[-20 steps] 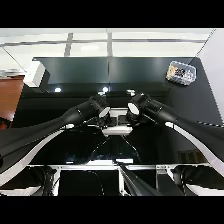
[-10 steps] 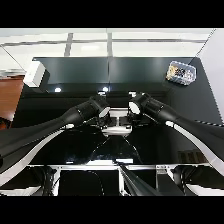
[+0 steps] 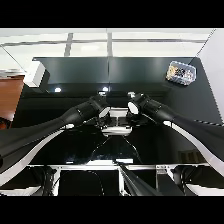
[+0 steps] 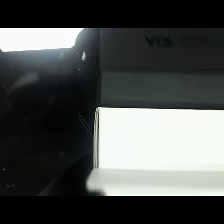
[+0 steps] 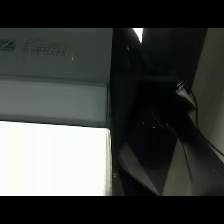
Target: Fold the box and place the chain.
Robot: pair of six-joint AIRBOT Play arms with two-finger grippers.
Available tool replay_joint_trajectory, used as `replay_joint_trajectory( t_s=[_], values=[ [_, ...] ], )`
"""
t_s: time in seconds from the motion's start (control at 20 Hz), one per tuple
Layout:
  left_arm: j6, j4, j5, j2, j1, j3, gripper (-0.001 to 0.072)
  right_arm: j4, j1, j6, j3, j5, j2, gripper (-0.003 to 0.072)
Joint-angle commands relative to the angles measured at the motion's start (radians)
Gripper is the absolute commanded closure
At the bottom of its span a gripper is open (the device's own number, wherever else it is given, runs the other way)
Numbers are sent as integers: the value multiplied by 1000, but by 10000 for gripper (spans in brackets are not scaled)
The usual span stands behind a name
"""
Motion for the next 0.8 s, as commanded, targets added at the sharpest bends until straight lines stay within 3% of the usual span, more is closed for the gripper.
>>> replay_joint_trajectory(
  t_s=[0.0,0.15,0.35,0.45,0.6,0.7,0.75],
  values=[
    [-4,-6,3,0,0,0,683,12,-14,-12,2,-5,43,477],
    [-4,-6,5,0,0,0,684,12,-51,-74,2,41,144,478],
    [-4,-6,5,0,0,0,683,-42,-122,-191,26,109,372,477],
    [-4,-6,5,0,0,0,683,-209,-177,-213,27,97,473,478],
    [-4,-6,5,0,0,0,683,-610,-276,-212,18,74,507,478],
    [-4,-6,5,0,0,0,684,-638,-401,-211,-15,-77,494,473],
    [-4,-6,5,0,0,0,683,-599,-477,-207,-26,-143,466,226]
  ],
)
